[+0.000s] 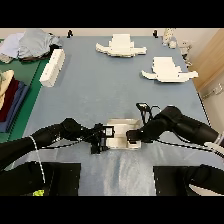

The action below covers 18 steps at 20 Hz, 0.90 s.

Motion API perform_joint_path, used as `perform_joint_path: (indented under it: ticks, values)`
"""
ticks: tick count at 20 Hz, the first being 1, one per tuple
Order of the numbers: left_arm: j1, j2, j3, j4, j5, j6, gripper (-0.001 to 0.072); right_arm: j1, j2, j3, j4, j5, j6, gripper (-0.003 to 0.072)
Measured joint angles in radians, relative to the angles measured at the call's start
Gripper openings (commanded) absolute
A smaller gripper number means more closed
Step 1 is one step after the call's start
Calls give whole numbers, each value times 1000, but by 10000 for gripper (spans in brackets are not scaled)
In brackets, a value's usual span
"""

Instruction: Fold the box.

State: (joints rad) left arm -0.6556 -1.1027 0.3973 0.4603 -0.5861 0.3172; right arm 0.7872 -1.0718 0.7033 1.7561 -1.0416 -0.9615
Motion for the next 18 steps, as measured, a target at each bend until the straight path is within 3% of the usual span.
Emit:
perform_joint_path:
  ticks: [3, 5, 8, 9, 10, 11, 14, 15, 16, 17, 18]
  values:
    - [0, 0, 0, 0, 0, 0, 420, 75, -88, 66, -84, -38, 161, 507]
    - [0, 0, 0, 0, 0, 0, 420, 101, -135, 89, -116, -54, 233, 411]
    - [0, 0, 0, 0, 0, 0, 420, 120, -175, 105, -140, -69, 308, 402]
    - [0, 0, 0, 0, 0, 0, 420, 123, -182, 108, -147, -73, 327, 266]
    - [0, 0, 0, 0, 0, -1, 420, 126, -187, 110, -164, -91, 347, 48]
    - [0, 0, 0, -1, 0, -3, 420, 126, -190, 111, -179, -111, 362, 1]
    - [0, 0, 0, -1, 0, -2, 420, 129, -196, 115, -196, -123, 385, 1]
    - [0, 0, 0, -1, 0, -2, 420, 130, -197, 115, -200, -126, 390, 82]
    - [0, 0, 0, 0, 0, 0, 420, 130, -198, 116, -201, -129, 396, 429]
    - [0, 0, 0, 0, 0, 0, 420, 131, -200, 117, -201, -131, 397, 618]
    - [0, 0, 0, 0, 0, 0, 420, 131, -197, 120, -201, -139, 395, 620]
